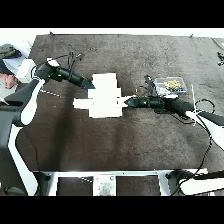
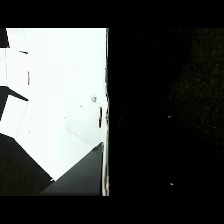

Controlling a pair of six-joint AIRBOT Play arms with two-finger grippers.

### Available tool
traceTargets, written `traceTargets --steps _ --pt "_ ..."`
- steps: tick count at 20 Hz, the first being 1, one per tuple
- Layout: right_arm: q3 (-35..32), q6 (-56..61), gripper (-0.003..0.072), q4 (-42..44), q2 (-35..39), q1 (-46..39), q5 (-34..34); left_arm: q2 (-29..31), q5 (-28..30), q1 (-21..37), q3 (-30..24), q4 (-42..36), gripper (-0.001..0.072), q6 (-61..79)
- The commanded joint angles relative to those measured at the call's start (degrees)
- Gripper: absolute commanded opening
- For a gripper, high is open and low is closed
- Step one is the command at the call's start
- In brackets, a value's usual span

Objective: Fold the box and place the chain.

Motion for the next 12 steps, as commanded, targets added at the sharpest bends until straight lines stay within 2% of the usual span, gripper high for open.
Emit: traceTargets --steps 1,4,5,9,10,12 --pt "0.0 0.0 -0.0013 0.0 0.0 -0.1 -0.1 -2.6 -3.5 0.0 0.6 -1.2 0.0602 -0.3" --pt "0.0 0.0 -0.0013 0.0 0.0 -0.1 -0.1 -4.1 -5.0 0.0 0.6 -5.3 0.0598 0.5" --pt "0.0 0.0 -0.0013 0.0 0.0 -0.1 -0.2 -4.4 -5.6 0.0 0.6 -7.0 0.0549 1.3" --pt "0.0 0.0 -0.0013 0.0 0.0 -0.1 -0.1 -4.7 -7.9 0.0 0.6 -8.5 0.0537 2.5" --pt "0.0 0.0 -0.0013 0.0 0.0 -0.1 -0.1 -4.7 -8.8 0.0 0.6 -8.6 0.0483 2.6" --pt "0.0 0.0 -0.0013 0.0 0.0 -0.1 -0.2 -4.7 -9.7 0.0 0.6 -9.4 0.0472 3.6"
